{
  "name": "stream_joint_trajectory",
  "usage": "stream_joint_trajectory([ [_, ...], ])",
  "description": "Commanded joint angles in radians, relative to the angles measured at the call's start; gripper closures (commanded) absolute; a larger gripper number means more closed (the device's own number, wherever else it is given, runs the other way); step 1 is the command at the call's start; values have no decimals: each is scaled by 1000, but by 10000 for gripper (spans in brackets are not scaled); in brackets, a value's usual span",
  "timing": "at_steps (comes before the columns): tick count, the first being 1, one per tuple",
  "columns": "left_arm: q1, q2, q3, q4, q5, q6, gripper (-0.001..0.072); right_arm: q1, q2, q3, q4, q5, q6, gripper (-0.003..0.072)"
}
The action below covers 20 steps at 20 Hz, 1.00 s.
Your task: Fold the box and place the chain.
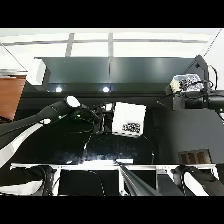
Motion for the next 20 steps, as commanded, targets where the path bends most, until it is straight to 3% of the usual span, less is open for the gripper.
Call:
stream_joint_trajectory([
  [1, 1, -2, 2, 6, 1, 0, 8, 0, 0, 1, -7, 2, 0, 419],
  [20, -1, -20, 30, -3, -9, 54, 9, 0, 0, 1, -7, 20, 1, 419],
])
